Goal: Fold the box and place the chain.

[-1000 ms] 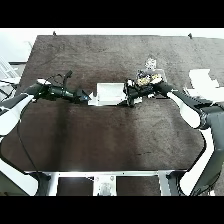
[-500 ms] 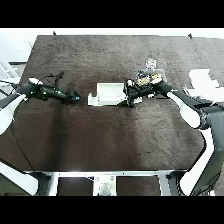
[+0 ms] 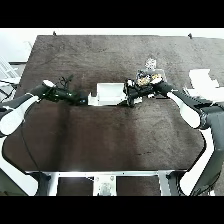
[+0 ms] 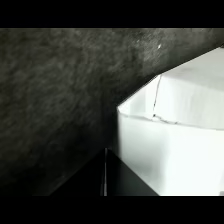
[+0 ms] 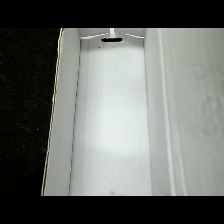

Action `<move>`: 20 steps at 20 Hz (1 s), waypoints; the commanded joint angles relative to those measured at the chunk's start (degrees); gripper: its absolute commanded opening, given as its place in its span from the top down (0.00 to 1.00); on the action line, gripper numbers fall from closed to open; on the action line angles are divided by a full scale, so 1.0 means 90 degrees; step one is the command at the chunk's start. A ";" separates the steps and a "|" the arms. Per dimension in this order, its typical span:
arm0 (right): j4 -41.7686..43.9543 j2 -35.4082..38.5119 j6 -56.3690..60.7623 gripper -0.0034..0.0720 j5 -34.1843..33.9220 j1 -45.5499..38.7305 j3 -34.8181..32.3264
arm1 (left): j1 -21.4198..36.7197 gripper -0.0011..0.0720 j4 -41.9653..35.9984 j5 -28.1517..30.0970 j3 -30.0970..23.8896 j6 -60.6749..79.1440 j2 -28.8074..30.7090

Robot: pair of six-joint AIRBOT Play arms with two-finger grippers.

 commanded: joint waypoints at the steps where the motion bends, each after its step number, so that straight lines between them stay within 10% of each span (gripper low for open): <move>1: 0.0000 0.0000 0.0000 0.17 0.0000 -0.0002 -0.0002 | -0.0131 0.96 -0.0255 0.0090 0.0073 0.0243 -0.0104; 17: 0.0000 0.0000 0.0000 0.17 0.0002 -0.0005 -0.0002 | -0.0046 0.96 -0.0967 -0.0687 0.0364 0.0840 0.0073; 20: 0.0000 0.0000 0.0000 0.17 0.0002 -0.0005 -0.0002 | -0.0046 0.77 -0.1120 -0.0731 0.0364 0.0991 0.0073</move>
